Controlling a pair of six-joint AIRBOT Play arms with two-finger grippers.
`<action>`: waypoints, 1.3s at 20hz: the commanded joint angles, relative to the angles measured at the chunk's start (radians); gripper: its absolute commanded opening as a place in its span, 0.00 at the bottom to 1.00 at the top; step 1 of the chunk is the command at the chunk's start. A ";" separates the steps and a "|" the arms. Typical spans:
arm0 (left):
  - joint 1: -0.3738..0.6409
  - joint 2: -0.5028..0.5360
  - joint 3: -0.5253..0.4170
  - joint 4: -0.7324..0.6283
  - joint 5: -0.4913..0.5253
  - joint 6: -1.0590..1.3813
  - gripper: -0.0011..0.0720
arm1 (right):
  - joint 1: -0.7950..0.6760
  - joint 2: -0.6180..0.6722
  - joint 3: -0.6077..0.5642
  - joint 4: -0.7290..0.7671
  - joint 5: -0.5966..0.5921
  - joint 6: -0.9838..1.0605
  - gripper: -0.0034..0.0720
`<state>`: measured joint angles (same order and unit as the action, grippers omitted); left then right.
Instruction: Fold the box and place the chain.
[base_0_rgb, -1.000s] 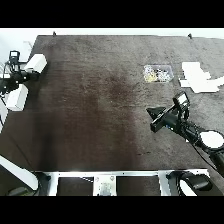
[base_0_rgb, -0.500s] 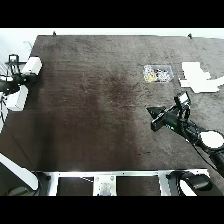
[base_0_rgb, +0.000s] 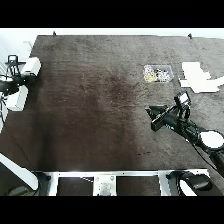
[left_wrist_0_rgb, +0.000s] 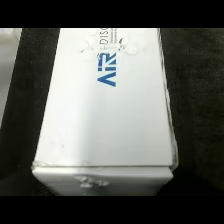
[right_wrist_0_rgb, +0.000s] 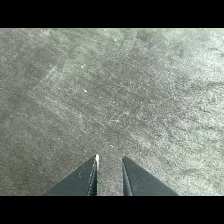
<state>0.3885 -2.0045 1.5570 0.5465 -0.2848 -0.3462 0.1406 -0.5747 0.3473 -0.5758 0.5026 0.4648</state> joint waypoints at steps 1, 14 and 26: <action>0.002 0.003 0.005 0.000 -0.015 0.013 1.00 | 0.000 0.000 0.000 0.000 -0.011 -0.001 0.35; 0.002 0.143 0.005 0.050 -0.078 0.015 1.00 | 0.000 0.000 0.000 0.000 -0.016 -0.001 0.54; -0.032 0.616 -0.092 -0.084 -0.514 0.046 0.03 | -0.001 0.171 0.000 0.070 -0.107 0.060 0.06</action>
